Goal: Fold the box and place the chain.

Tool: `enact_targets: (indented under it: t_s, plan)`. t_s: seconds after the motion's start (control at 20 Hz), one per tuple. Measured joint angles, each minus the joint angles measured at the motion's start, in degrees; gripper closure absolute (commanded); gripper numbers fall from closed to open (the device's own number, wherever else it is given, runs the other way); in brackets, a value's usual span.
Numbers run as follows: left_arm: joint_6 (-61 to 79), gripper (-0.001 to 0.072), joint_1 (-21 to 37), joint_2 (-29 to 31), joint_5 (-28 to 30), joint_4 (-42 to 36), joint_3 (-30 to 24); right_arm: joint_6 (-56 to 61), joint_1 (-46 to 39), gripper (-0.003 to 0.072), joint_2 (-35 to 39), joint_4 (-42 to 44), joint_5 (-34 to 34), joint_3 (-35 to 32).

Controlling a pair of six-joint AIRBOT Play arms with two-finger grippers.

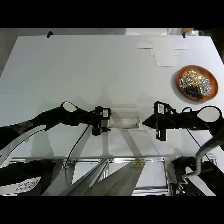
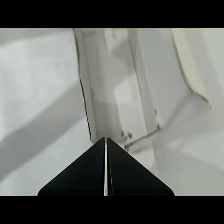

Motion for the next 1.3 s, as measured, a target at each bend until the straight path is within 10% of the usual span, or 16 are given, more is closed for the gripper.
enact_targets:
  t_s: [0.1, 0.3, 0.85, 1.3]
  plan:
    - [0.1, 0.0573, 0.0, 0.0, 0.0, 0.0, 0.0, -0.2, 0.0, 0.0452, 0.1, 2.2, -1.7, 0.0]
    - [0.2, 0.0573, 0.0, 0.0, 0.0, 0.0, 0.0, -0.7, 0.3, 0.0644, 0.2, 3.9, -3.2, 0.0]
    - [0.2, 0.0573, 0.0, 0.0, 0.0, 0.0, 0.0, 0.3, 7.8, 0.0666, -7.3, 18.9, -21.2, 0.0]
    - [0.2, 0.0573, 0.0, 0.0, 0.1, 0.0, 0.0, 10.3, 8.1, 0.0665, -14.5, 14.5, -24.0, 0.0]
